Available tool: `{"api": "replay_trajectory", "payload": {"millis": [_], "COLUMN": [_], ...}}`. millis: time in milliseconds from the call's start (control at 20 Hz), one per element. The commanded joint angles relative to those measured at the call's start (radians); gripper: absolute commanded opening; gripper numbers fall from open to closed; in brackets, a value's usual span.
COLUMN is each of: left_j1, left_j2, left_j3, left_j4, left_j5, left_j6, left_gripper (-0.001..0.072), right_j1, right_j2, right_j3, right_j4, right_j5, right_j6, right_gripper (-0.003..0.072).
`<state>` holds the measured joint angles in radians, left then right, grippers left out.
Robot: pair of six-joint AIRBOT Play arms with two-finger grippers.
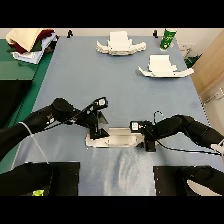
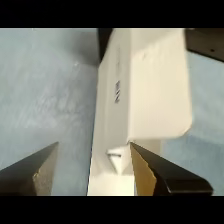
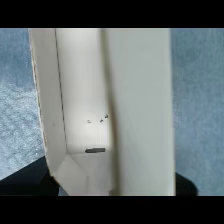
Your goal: Fold the box.
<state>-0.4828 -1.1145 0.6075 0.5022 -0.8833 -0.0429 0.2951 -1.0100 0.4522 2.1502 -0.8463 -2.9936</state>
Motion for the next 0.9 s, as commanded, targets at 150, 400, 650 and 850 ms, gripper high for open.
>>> {"api": "replay_trajectory", "payload": {"millis": [150, 400, 650, 850], "left_j1": [0.112, -0.107, -0.236, -0.205], "left_j2": [0.174, 0.160, 0.081, 0.053], "left_j3": [0.000, 0.003, 0.073, 0.082], "left_j4": [0.246, 0.042, 0.017, 0.020], "left_j5": [-0.312, -0.239, 0.089, 0.312], "left_j6": [-0.610, -0.828, -0.969, -1.057], "left_gripper": [0.0164, 0.0014, 0.0014, 0.0013], "right_j1": [0.000, 0.000, 0.000, 0.000], "right_j2": [0.000, 0.000, 0.000, 0.000], "right_j3": [0.000, -0.001, 0.000, 0.000], "right_j4": [0.000, 0.000, 0.000, 0.000], "right_j5": [0.000, 0.000, 0.000, 0.000], "right_j6": [0.000, 0.000, 0.000, 0.000], "right_gripper": [0.0510, 0.0510, 0.0510, 0.0510]}}
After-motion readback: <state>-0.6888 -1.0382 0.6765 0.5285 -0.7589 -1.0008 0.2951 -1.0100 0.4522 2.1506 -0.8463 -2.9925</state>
